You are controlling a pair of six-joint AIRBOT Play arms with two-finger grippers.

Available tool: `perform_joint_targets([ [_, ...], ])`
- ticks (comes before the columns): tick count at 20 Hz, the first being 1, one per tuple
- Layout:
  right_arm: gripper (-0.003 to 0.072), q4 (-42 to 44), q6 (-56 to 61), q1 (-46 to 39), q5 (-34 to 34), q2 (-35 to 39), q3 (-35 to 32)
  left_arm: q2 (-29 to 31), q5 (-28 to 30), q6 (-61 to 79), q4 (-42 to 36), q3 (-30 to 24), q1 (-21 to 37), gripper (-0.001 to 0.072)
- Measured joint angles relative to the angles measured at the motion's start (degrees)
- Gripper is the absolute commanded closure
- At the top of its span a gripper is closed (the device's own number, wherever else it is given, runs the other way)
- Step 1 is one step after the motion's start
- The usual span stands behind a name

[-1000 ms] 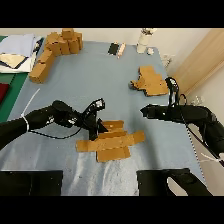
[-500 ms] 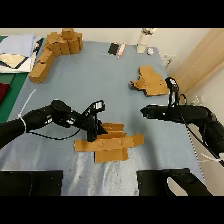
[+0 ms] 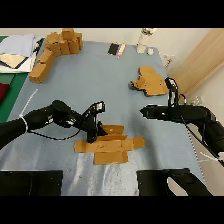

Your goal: Fold the box.

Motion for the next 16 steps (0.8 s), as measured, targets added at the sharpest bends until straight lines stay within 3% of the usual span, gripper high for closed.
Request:
perform_joint_targets([
  [5, 0.0684, 0.0, 0.0, 0.0, -1.6, -0.8, 0.0, -0.7, -0.1, -0.2, 0.0, 0.0, 0.0, 0.0695],
  [12, 0.0684, -1.0, 6.8, 4.0, -16.6, -0.6, -0.9, -0.9, -0.1, -0.7, 0.1, 0.0, 0.0, 0.0696],
  [16, 0.0685, -2.9, 9.3, 9.2, -17.7, -0.5, -6.0, -0.9, -0.1, -0.7, 0.1, 0.0, 0.0, 0.0695],
])
